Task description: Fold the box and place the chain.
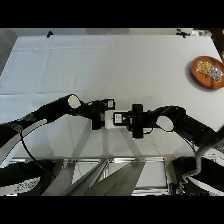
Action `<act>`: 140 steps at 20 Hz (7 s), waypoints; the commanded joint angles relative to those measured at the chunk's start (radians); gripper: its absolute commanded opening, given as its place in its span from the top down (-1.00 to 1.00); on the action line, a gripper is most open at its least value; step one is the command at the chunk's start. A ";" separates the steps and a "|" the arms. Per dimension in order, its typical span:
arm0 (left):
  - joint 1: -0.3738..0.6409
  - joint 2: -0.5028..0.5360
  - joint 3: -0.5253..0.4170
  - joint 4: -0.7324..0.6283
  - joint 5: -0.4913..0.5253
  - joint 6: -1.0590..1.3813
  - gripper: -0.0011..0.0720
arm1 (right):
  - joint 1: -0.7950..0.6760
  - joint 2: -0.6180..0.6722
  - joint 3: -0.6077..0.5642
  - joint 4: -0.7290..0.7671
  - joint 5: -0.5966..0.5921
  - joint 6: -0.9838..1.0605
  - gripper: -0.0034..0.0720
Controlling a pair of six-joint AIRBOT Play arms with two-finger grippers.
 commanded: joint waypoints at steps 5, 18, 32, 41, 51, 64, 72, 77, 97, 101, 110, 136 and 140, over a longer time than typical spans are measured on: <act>0.000 0.001 0.000 0.000 0.000 0.000 0.60 | 0.001 -0.003 0.002 -0.001 -0.003 0.000 0.20; 0.000 0.001 0.000 0.000 0.000 0.000 0.60 | 0.002 -0.009 0.002 -0.001 -0.062 0.001 0.50; 0.000 0.001 0.000 0.000 0.000 0.000 0.60 | 0.002 -0.023 0.013 0.023 -0.019 -0.003 0.06; 0.000 0.001 0.000 0.000 0.000 0.000 0.60 | -0.043 -0.022 0.051 -0.006 -0.028 0.000 0.08; 0.000 0.001 0.000 0.000 0.000 0.000 0.60 | -0.057 -0.022 0.094 0.037 0.216 -0.078 0.06; 0.000 0.001 0.000 0.000 0.000 0.000 0.60 | -0.126 -0.067 0.201 0.035 0.264 -0.105 -0.02; 0.000 0.001 0.000 0.000 0.000 0.000 0.60 | -0.126 -0.125 0.201 0.037 0.261 -0.105 -0.37; 0.000 0.001 0.000 0.000 0.000 0.000 0.60 | -0.126 -0.129 0.201 0.037 0.249 -0.105 -0.21; 0.000 0.001 0.000 0.000 0.000 0.000 0.60 | -0.200 -0.316 0.467 0.135 0.571 -0.023 -0.42; 0.000 0.001 0.000 0.000 0.000 0.000 0.60 | -0.200 -0.357 0.471 0.132 0.622 0.002 -0.52; 0.000 0.001 0.000 0.000 0.000 0.000 0.60 | -0.200 -0.358 0.472 0.069 0.510 0.061 -0.41; 0.000 0.001 0.000 0.000 0.000 0.000 0.60 | -0.097 -0.365 0.472 0.130 0.394 0.106 -0.18; 0.000 0.001 0.000 0.000 0.000 0.000 0.60 | -0.097 -0.373 0.472 0.135 0.425 0.122 -0.18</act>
